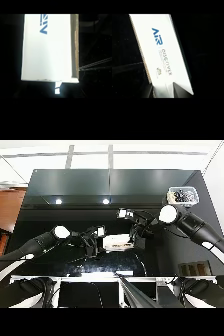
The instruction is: Fold the box and place the chain.
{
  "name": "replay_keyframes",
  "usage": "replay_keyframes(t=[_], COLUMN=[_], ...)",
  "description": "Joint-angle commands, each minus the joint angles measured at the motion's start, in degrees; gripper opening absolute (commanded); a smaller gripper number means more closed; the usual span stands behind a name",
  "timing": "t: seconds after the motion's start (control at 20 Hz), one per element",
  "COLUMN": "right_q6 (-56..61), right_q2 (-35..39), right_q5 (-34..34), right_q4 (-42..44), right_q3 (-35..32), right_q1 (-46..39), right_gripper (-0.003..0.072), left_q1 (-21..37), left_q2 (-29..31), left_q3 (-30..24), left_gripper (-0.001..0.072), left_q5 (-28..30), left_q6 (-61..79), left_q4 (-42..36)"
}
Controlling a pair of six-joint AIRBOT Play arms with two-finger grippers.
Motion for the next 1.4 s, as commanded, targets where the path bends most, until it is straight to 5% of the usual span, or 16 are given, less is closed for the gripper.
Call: replay_keyframes(t=[0.0, 1.35], right_q6=[-0.02, 2.12], right_q2=[-0.04, -0.37], right_q5=[-1.07, 0.39], right_q4=[-0.11, -2.67], right_q3=[-0.04, -0.02], right_q1=[1.11, 1.73], right_gripper=[0.0274, 0.0277], left_q1=[-0.04, -0.04], left_q2=[-0.04, -0.04], left_q3=[0.02, 0.02], left_gripper=[0.0331, 0.0331], left_q5=[0.00, 0.00], left_q6=[0.00, 0.00], left_q4=[0.00, 0.00])
